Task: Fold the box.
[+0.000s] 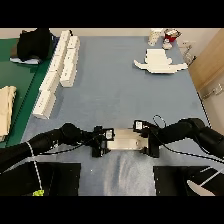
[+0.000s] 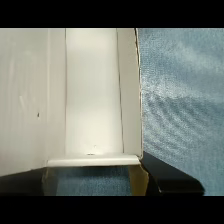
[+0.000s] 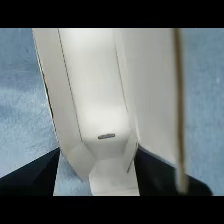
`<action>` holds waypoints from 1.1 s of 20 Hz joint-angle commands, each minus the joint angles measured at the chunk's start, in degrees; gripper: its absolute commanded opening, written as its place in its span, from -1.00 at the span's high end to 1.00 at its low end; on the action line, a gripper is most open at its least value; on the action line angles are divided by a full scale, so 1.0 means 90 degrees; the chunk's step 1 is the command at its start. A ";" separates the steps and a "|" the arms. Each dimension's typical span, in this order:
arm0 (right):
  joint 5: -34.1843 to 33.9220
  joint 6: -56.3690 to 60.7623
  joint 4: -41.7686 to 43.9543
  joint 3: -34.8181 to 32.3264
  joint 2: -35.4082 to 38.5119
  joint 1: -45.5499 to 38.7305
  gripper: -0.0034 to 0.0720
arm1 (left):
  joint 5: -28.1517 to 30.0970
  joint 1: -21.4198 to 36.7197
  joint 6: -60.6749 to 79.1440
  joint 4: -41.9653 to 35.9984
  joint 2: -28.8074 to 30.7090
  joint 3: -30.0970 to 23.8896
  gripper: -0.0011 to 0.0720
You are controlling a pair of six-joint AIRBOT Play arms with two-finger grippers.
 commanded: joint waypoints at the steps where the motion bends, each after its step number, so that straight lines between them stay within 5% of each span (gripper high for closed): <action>1: -0.1239 0.3220 -0.1396 0.0442 0.0568 0.0000 -0.70 | -0.0010 0.0000 0.0000 0.0005 -0.0005 0.0007 -0.27; 3: -0.1644 0.5542 -0.1489 0.0631 0.0804 0.0000 0.04 | -0.0010 0.0000 -0.0002 0.0005 -0.0005 0.0007 -0.27; 4: -0.1688 0.6472 -0.1098 0.0624 0.0848 0.0000 0.15 | -0.0010 0.0000 0.0000 0.0005 -0.0005 0.0007 -0.27; 6: -0.1384 0.7155 0.0784 0.0466 0.0731 0.0010 0.15 | -0.0010 0.0000 0.0000 0.0005 -0.0005 0.0007 -0.27; 8: -0.0051 0.7164 0.2759 0.0231 0.0520 0.0330 0.15 | -0.0010 0.0000 -0.0002 0.0005 -0.0005 0.0007 -0.27; 11: 0.2212 0.7499 0.2851 0.0369 0.0228 0.0952 0.15 | -0.0010 0.0000 0.0000 0.0005 -0.0005 0.0007 -0.27; 13: 0.2977 0.7524 0.2756 0.0386 0.0044 0.0826 0.15 | -0.0010 0.0000 0.0000 0.0005 -0.0005 0.0007 -0.27; 22: 0.2985 0.7507 0.2227 0.0386 -0.1576 0.0347 0.15 | -0.0010 0.0000 0.0000 0.0005 -0.0005 0.0007 -0.27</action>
